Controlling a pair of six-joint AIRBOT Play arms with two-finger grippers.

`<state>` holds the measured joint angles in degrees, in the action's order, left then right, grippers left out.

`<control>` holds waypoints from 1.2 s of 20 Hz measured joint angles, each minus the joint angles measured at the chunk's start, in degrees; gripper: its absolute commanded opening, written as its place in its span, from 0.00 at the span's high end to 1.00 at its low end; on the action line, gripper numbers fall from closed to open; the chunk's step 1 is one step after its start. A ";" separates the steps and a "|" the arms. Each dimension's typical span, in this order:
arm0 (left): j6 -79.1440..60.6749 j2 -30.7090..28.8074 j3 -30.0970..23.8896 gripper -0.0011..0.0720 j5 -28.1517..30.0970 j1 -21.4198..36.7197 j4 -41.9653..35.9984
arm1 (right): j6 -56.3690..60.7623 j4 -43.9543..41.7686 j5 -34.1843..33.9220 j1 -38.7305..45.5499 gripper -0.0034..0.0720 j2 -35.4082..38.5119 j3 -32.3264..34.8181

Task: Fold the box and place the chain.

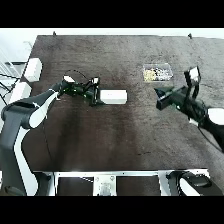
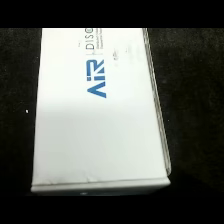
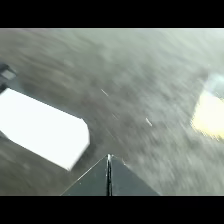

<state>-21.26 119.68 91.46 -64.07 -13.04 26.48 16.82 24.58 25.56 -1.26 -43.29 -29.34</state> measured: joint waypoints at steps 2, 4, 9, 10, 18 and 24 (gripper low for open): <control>0.39 -0.02 0.02 0.96 0.00 0.02 -0.13 | 0.02 0.02 -2.78 0.33 0.93 2.14 4.61; 2.71 -0.09 0.72 0.96 -0.20 0.22 -0.24 | 0.02 0.00 -4.50 0.50 0.93 3.28 7.43; 13.62 -3.34 3.37 0.97 1.92 2.93 -1.25 | 0.07 -0.02 -8.26 0.68 0.93 4.28 9.92; 16.20 -4.92 3.65 0.97 4.09 4.04 -1.38 | 0.07 -0.04 -8.72 0.70 0.93 4.35 10.10; 39.74 -12.28 3.13 0.96 30.93 14.91 0.07 | 0.42 -0.17 -10.80 0.70 0.93 4.48 10.51; 46.71 -13.07 -1.42 0.96 43.95 19.82 1.31 | 1.01 -0.20 -11.13 0.70 0.93 4.48 10.51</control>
<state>25.45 106.61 90.04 -20.12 6.79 27.79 17.82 24.38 14.44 -0.56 -38.81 -18.83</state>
